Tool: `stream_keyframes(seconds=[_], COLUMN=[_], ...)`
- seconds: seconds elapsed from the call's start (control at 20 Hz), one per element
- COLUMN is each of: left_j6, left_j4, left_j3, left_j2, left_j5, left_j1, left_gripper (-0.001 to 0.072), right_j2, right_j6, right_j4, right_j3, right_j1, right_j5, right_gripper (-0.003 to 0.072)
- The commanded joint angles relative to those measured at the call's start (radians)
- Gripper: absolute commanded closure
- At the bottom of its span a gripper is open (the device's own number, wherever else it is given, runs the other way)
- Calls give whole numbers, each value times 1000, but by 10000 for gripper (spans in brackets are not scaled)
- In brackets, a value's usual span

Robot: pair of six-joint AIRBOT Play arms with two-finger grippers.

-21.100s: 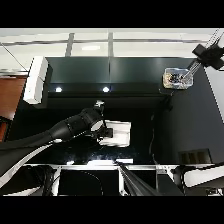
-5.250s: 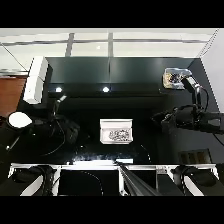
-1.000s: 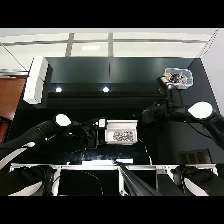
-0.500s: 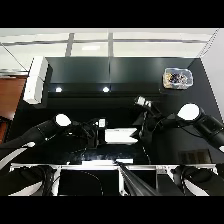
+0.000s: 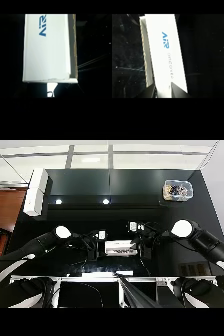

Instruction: Fold the box and place the chain.

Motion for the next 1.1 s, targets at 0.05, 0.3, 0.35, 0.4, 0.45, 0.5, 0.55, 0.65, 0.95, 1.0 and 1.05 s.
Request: stream_keyframes(seconds=[0.05,0.3,0.35,0.4,0.45,0.5,0.55,0.65,0.95,1.0,1.05], left_j6=[2,2,2,2,2,2,2,2,2,2,2], left_j4=[1,1,1,1,1,1,1,1,1,1,1], left_j3=[1,1,1,1,1,1,1,1,1,1,1], left_j2=[0,0,0,0,0,0,0,0,0,0,0], left_j5=[0,0,0,0,0,0,0,0,0,0,0], left_j1=[0,0,0,0,0,0,0,0,0,0,0], left_gripper=[473,473,473,473,473,473,473,473,473,473,473], right_j2=[-1,-1,-1,-1,-1,-1,-1,-1,-1,-1,-1], right_j6=[0,38,38,38,42,43,44,45,91,90,90], right_j4=[-5,-5,-5,-5,-5,-5,-5,-5,-53,-53,-53], right_j3=[0,0,0,0,0,0,0,0,0,0,0], right_j1=[8,8,7,8,8,8,8,8,8,8,8], right_j5=[0,25,25,25,25,26,25,26,31,31,31], right_gripper=[491,470,469,469,468,468,467,468,345,345,346])
